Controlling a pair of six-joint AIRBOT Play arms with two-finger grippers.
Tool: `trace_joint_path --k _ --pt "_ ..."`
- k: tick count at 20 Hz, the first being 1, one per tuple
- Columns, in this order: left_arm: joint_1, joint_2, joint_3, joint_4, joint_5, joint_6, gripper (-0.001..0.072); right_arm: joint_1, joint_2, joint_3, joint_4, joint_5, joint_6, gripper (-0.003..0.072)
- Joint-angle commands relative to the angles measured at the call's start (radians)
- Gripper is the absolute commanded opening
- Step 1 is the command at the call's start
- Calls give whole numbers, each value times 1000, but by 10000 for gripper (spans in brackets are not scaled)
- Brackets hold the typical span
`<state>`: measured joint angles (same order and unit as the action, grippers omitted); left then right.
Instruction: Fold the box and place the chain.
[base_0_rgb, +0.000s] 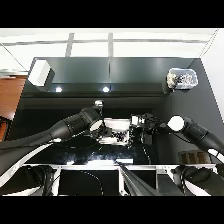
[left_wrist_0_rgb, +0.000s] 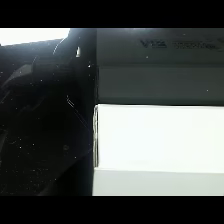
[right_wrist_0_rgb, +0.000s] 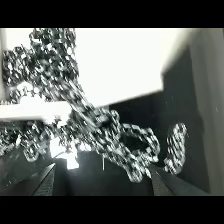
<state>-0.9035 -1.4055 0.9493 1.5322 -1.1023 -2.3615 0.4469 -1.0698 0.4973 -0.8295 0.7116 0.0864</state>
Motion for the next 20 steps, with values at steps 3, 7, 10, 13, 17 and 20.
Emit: trace_joint_path --k 3,7,10,13,17,20 --pt "-1 0 0 0 1 0 32 4 -32 0 189 -16 -200 720" --pt "-1 0 0 0 1 0 32 4 -69 0 228 27 -196 720" --pt "-1 0 0 0 0 0 32 4 -80 0 216 21 -187 720" --pt "-1 0 0 0 0 0 32 4 -84 -1 215 21 -176 720" --pt "-1 0 0 0 0 0 32 4 -94 -4 203 52 -167 720" --pt "-1 0 0 0 0 0 32 4 -95 -5 171 35 -159 720"
